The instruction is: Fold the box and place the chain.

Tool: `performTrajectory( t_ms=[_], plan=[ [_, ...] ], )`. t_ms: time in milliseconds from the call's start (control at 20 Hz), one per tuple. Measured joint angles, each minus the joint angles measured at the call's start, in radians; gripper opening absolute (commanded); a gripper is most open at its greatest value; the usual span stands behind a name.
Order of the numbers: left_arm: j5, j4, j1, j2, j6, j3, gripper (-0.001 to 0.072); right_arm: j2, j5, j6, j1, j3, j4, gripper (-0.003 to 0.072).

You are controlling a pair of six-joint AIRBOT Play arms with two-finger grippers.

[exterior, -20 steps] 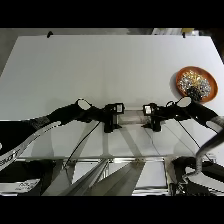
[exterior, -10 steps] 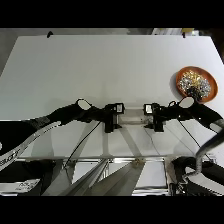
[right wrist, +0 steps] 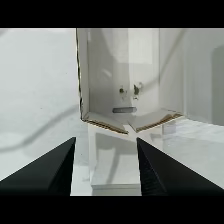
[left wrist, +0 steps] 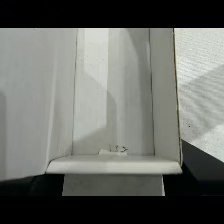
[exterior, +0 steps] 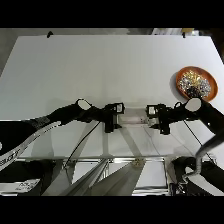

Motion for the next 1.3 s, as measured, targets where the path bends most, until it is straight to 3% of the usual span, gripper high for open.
performTrajectory(
  t_ms=[50, 100, 400, 750, 1000, 1300],
  plan=[
    [0.000, 0.000, 0.000, 0.000, 0.000, 0.000, 0.0277, 0.022, 0.010, 0.005, 0.000, 0.000, 0.008, 0.0113],
    [0.000, 0.000, 0.000, 0.000, 0.000, 0.000, 0.0277, 0.043, 0.019, 0.008, 0.000, 0.000, 0.020, 0.0023],
    [0.000, 0.000, 0.000, 0.000, 0.001, 0.000, 0.0277, 0.102, 0.077, -0.078, 0.000, 0.000, 0.228, 0.0020],
    [0.000, 0.000, 0.000, 0.000, 0.000, 0.000, 0.0277, 0.059, -0.205, -0.106, 0.000, 0.000, 0.463, 0.0020],
    [-0.001, 0.000, 0.000, 0.000, 0.000, 0.000, 0.0277, -0.056, -0.327, -0.033, 0.000, 0.000, 0.474, 0.0020],
    [0.000, 0.000, 0.000, 0.000, 0.000, 0.000, 0.0277, -0.105, -0.323, 0.061, 0.000, 0.002, 0.399, 0.0020]
  ],
)
